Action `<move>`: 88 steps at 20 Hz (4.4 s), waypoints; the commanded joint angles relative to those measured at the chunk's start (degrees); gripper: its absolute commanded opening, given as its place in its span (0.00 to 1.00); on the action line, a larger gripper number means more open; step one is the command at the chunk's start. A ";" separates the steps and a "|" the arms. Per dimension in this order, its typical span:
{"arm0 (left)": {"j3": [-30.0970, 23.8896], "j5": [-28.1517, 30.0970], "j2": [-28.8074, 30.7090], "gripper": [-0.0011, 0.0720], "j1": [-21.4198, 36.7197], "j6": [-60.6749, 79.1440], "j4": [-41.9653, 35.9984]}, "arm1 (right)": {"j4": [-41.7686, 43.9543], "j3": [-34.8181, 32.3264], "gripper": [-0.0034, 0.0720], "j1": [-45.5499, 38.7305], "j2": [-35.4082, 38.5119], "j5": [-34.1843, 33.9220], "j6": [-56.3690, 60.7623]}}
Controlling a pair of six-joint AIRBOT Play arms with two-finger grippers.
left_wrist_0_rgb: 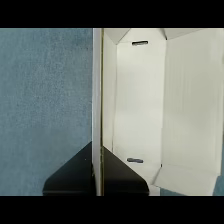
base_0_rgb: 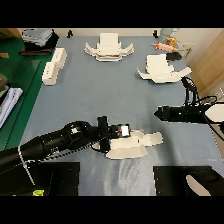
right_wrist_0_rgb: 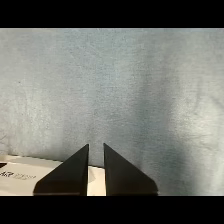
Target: Fold the box.
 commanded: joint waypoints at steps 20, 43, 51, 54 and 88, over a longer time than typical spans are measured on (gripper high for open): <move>-0.02 -3.19 -0.07 0.04 -0.11 -0.44 -4.26 | 0.92 -0.37 0.05 29.79 12.24 23.69 2.78; -0.02 -3.19 -0.07 0.04 -0.09 -0.44 -4.24 | -43.10 -1.90 0.92 62.42 -13.49 4.31 0.74; -0.02 -3.19 -0.07 0.04 -0.09 -0.44 -4.26 | -47.19 -1.90 0.91 62.42 -8.15 10.51 16.50; -0.02 -3.19 -0.07 0.04 -0.09 -0.44 -4.26 | -48.22 -1.90 0.91 62.40 -8.04 13.62 20.02; -0.02 -3.19 -0.07 0.04 -0.09 -0.44 -4.26 | -44.35 -1.90 0.91 51.54 -3.56 6.75 11.96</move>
